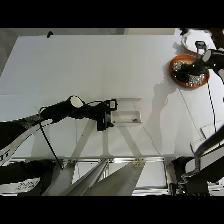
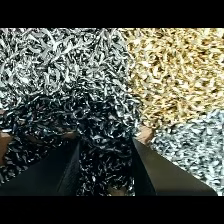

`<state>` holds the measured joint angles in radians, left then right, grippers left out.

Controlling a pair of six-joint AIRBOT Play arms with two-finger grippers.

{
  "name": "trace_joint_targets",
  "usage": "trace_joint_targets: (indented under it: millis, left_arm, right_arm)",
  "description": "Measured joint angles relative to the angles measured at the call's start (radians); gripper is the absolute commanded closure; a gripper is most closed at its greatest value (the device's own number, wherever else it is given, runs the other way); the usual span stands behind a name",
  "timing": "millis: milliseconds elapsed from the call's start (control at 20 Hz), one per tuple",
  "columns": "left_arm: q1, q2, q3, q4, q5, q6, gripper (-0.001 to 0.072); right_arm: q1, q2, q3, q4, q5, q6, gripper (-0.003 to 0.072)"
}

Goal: Fold the box and place the chain.

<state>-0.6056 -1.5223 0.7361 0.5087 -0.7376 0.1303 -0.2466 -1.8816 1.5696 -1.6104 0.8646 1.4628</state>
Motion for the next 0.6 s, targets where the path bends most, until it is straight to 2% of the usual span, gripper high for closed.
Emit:
trace_joint_targets:
  millis: [50,150,350,600]
  left_arm:
    - [0.0,0.0,0.0,0.0,0.0,0.0,0.0377]
    - [0.0,0.0,0.0,0.0,0.0,0.0,0.0377]
    - [0.0,0.0,0.0,0.0,0.0,0.0,0.0377]
    - [0.0,0.0,0.0,0.0,0.0,0.0,0.0377]
  right_arm:
    - [0.0,-0.003,0.001,0.002,0.001,-0.003,0.0535]
    - [0.0,-0.005,0.002,0.006,0.004,-0.014,0.0637]
    - [-0.001,0.014,0.0,0.014,0.043,-0.026,0.0648]
    - [-0.001,0.104,0.0,0.017,0.05,-0.031,0.0667]
